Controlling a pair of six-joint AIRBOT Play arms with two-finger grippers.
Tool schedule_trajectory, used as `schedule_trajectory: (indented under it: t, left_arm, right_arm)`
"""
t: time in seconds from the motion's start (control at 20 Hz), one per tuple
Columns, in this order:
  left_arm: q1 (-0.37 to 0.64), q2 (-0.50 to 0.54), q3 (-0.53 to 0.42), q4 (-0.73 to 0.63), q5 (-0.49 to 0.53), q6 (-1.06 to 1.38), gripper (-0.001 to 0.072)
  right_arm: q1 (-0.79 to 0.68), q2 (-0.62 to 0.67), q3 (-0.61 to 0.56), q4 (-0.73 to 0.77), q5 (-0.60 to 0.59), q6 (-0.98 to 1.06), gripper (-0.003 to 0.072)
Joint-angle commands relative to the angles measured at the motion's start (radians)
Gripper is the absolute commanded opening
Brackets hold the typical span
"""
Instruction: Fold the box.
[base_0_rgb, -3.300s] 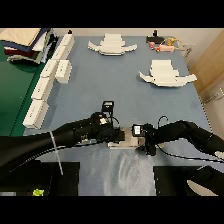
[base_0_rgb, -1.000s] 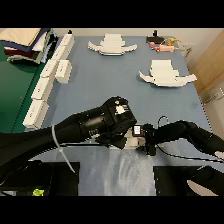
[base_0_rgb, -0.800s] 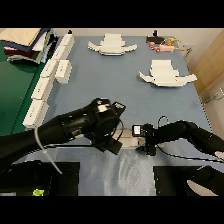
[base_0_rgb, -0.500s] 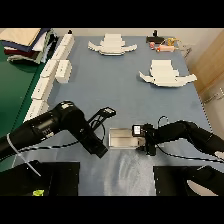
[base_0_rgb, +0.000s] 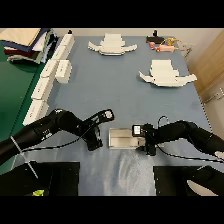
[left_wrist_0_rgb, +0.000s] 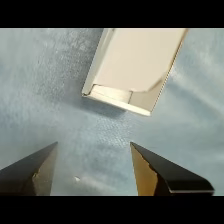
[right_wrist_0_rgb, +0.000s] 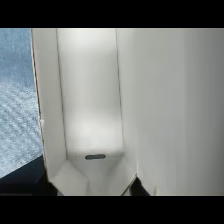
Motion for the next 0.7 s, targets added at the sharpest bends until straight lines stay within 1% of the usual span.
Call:
schedule_trajectory:
  t: [0.0, 0.1, 0.2, 0.25, 0.35, 0.4, 0.5, 0.65]
  left_arm:
    - [0.058, -0.008, -0.079, -0.157, 0.131, 0.474, 0.0686]
    - [0.075, -0.008, -0.137, -0.285, 0.159, 0.671, 0.0686]
    - [0.076, -0.011, -0.181, -0.404, 0.159, 0.835, 0.0688]
    - [0.076, -0.016, -0.195, -0.483, 0.169, 0.893, 0.0704]
    - [0.076, -0.029, -0.213, -0.634, 0.214, 0.979, 0.0704]
    - [0.076, -0.040, -0.219, -0.686, 0.240, 1.011, 0.0704]
    - [0.076, -0.067, -0.218, -0.701, 0.259, 1.021, 0.0705]
    - [0.060, -0.102, -0.218, -0.701, 0.259, 1.030, 0.0705]
  right_arm:
    - [0.000, 0.000, 0.000, 0.000, 0.000, 0.000, 0.0526]
    - [0.000, 0.000, 0.000, 0.000, 0.000, 0.000, 0.0526]
    - [0.000, 0.000, 0.000, 0.000, 0.000, 0.000, 0.0526]
    - [0.000, 0.000, 0.000, 0.000, 0.000, 0.000, 0.0526]
    - [0.000, 0.000, 0.000, 0.000, 0.000, 0.000, 0.0526]
    - [0.000, 0.000, 0.000, 0.000, 0.000, 0.000, 0.0526]
    - [0.000, 0.000, 0.000, 0.000, 0.000, 0.000, 0.0526]
    - [0.000, 0.000, 0.000, 0.000, 0.000, 0.000, 0.0526]
